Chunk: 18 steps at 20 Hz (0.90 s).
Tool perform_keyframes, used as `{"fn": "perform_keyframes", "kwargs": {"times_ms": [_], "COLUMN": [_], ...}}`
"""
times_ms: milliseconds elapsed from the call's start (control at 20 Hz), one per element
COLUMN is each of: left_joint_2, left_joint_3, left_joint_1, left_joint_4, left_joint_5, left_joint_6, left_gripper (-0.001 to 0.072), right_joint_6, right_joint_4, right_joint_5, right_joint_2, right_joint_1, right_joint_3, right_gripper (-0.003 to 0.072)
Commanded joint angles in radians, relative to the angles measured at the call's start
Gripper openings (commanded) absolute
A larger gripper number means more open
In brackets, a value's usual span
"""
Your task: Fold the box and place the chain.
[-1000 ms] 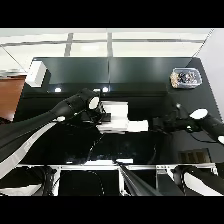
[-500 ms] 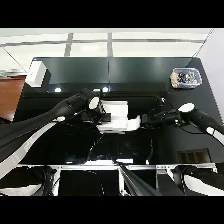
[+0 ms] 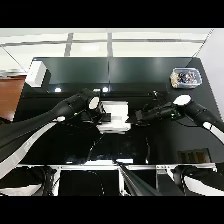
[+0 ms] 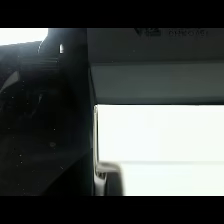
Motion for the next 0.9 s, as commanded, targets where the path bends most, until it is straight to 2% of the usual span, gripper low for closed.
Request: {"fn": "perform_keyframes", "kwargs": {"times_ms": [0,100,150,200,500,700,850], "left_joint_2": [0.0,0.0,0.0,0.0,-0.004,-0.016,-0.016], "left_joint_3": [0.0,0.0,0.0,0.0,0.0,0.0,0.0], "left_joint_1": [0.001,0.001,0.001,0.001,0.001,0.001,0.001], "left_joint_4": [0.0,0.0,0.0,0.0,0.0,-0.001,-0.001], "left_joint_5": [0.0,0.0,0.0,0.0,0.0,0.0,0.0], "left_joint_6": [0.0,0.0,0.0,0.0,0.0,0.0,0.0], "left_gripper": [0.0026,0.0026,0.0026,0.0026,0.0026,0.0026,0.0026], "right_joint_6": [0.183,0.263,0.308,0.337,0.569,0.733,0.797], "right_joint_4": [-0.136,-0.215,-0.256,-0.284,-0.448,-0.627,-0.661], "right_joint_5": [-0.034,-0.044,-0.051,-0.06,-0.106,-0.125,-0.129], "right_joint_2": [0.0,0.0,0.0,0.0,-0.001,-0.002,-0.018], "right_joint_1": [0.083,0.124,0.146,0.163,0.253,0.308,0.319], "right_joint_3": [0.074,0.109,0.126,0.138,0.185,0.222,0.246], "right_gripper": [0.0552,0.055,0.0512,0.0429,0.0427,0.0419,0.0418]}}
